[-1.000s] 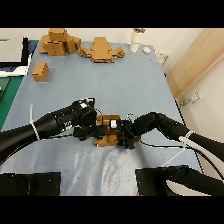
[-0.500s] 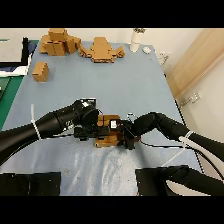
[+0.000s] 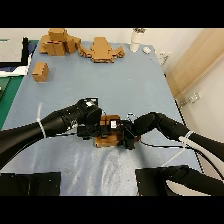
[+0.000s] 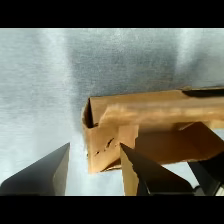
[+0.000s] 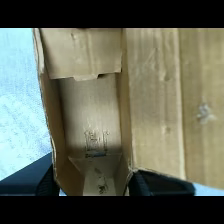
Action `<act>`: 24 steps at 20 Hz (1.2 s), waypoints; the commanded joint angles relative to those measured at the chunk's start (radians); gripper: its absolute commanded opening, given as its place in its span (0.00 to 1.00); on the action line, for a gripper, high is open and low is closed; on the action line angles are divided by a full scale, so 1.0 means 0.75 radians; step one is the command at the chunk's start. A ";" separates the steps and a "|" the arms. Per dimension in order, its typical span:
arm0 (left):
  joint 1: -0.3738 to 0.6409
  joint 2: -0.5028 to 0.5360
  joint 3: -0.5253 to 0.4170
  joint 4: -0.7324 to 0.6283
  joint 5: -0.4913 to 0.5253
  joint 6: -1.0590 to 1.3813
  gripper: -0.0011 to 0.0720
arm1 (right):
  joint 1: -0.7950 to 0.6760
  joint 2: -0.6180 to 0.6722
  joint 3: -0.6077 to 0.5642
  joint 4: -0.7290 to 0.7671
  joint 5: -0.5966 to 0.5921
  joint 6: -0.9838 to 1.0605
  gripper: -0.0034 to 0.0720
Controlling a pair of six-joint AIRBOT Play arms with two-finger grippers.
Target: Fold the box.
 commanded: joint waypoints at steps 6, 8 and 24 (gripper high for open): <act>-0.049 -0.105 0.005 0.066 0.048 -0.072 0.65 | -0.001 0.000 0.001 0.000 0.000 -0.001 0.74; -0.046 -0.133 0.005 0.071 0.044 -0.071 0.65 | -0.001 0.000 0.001 0.000 -0.001 -0.001 0.74; -0.071 -0.159 0.005 0.137 0.050 -0.119 0.62 | -0.001 0.000 0.001 0.000 -0.001 -0.001 0.74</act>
